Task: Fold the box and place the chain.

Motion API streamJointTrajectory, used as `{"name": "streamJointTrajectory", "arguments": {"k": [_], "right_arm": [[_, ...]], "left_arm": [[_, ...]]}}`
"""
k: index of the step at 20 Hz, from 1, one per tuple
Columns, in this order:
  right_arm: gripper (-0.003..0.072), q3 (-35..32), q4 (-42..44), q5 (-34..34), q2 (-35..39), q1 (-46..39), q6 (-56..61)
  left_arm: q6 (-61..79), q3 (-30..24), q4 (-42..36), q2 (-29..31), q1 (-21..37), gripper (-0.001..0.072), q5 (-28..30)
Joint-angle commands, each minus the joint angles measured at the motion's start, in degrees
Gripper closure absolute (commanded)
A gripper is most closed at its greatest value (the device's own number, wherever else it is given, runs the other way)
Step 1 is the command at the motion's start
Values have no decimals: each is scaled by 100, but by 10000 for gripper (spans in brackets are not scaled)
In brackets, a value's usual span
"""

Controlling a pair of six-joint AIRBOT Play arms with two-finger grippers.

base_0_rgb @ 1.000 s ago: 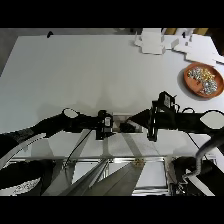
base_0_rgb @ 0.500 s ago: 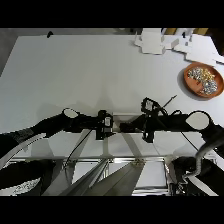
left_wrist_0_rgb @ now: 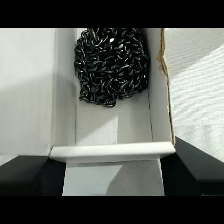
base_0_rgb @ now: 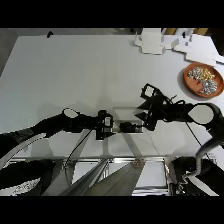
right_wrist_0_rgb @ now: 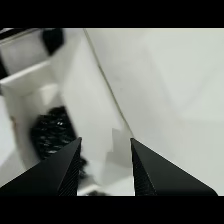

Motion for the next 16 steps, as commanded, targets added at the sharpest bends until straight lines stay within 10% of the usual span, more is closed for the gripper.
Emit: {"name": "streamJointTrajectory", "arguments": {"k": [1,6,16], "right_arm": [[349,415,-1996,24,31,7,2092],[350,415,-2787,26,20,-120,3993],[371,407,-2771,229,-501,-1241,4271]], "left_arm": [[0,-2,0,0,0,698,2],[-2,-2,0,0,0,698,2],[0,-2,0,0,0,698,0]]}}
